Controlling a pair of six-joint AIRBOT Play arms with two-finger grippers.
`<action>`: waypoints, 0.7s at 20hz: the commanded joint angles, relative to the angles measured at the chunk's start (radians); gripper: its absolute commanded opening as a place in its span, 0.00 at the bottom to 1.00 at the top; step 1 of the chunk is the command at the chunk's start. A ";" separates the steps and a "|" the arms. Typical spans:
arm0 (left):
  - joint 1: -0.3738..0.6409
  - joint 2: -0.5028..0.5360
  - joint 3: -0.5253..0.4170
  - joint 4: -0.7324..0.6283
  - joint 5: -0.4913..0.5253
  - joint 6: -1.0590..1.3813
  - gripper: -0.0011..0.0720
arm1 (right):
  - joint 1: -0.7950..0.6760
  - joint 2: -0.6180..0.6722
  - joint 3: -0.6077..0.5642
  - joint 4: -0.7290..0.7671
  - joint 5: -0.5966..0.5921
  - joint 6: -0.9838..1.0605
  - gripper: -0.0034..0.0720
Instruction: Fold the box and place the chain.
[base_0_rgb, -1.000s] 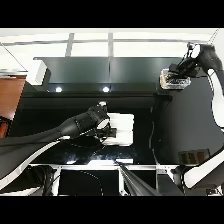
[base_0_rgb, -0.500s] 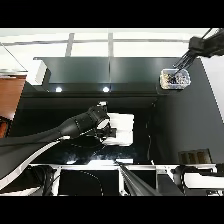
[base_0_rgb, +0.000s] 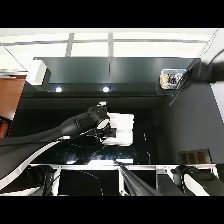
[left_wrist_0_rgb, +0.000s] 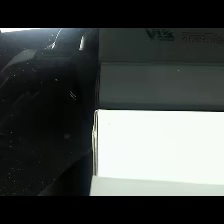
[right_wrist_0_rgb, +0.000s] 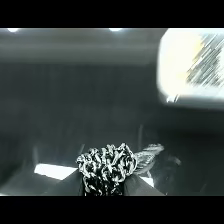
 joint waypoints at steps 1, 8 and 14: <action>0.001 -0.001 0.000 0.000 0.000 0.000 0.05 | 0.136 0.121 -0.229 0.032 0.065 -0.055 0.05; 0.001 -0.001 0.000 0.000 0.000 0.000 0.05 | 0.328 0.117 -0.297 0.202 0.115 -0.145 0.05; 0.001 -0.001 0.000 0.000 0.001 0.000 0.05 | 0.358 0.051 -0.297 0.533 0.032 -0.151 0.05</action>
